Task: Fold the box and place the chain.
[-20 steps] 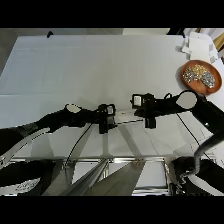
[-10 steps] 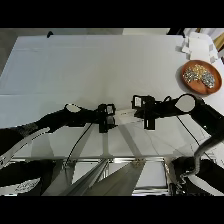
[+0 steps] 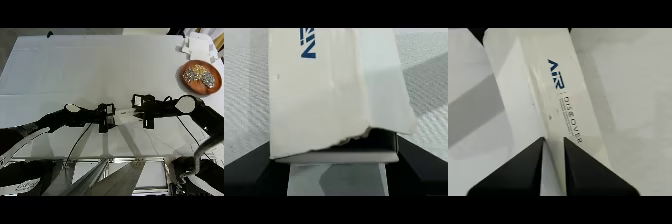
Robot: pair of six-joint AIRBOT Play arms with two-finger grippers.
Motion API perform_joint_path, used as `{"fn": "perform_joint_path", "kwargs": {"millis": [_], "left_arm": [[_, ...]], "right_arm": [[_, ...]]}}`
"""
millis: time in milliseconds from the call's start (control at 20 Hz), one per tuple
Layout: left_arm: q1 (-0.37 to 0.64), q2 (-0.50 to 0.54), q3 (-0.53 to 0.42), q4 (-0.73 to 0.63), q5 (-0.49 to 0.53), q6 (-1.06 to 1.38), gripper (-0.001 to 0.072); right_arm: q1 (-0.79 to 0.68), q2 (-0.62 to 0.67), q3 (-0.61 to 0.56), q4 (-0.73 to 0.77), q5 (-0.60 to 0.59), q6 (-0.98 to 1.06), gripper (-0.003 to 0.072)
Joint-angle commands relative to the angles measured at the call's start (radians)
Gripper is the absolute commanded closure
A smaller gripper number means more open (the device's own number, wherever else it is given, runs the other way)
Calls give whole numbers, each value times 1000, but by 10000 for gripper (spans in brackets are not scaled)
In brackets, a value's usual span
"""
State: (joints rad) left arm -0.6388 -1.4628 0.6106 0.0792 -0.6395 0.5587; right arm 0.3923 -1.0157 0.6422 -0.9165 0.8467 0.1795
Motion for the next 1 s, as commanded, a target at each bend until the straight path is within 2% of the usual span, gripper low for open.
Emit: {"fn": "perform_joint_path", "kwargs": {"millis": [0, 200, 700, 800, 950], "left_arm": [[-1, 0, 0, 0, 0, -1, 575], [-1, 0, 0, 0, 0, -1, 575], [-1, 0, 0, 0, 0, -1, 575], [-1, 0, 0, 0, 0, -1, 575], [-1, 0, 0, 0, 0, -1, 575]], "right_arm": [[2, 5, 1, 8, 60, -6, 484], [9, 5, 1, 11, 81, -6, 396], [101, 5, 1, -18, -46, -31, 408], [101, 5, 1, -52, -55, -31, 453], [101, 5, 1, -68, -55, -31, 477]]}}
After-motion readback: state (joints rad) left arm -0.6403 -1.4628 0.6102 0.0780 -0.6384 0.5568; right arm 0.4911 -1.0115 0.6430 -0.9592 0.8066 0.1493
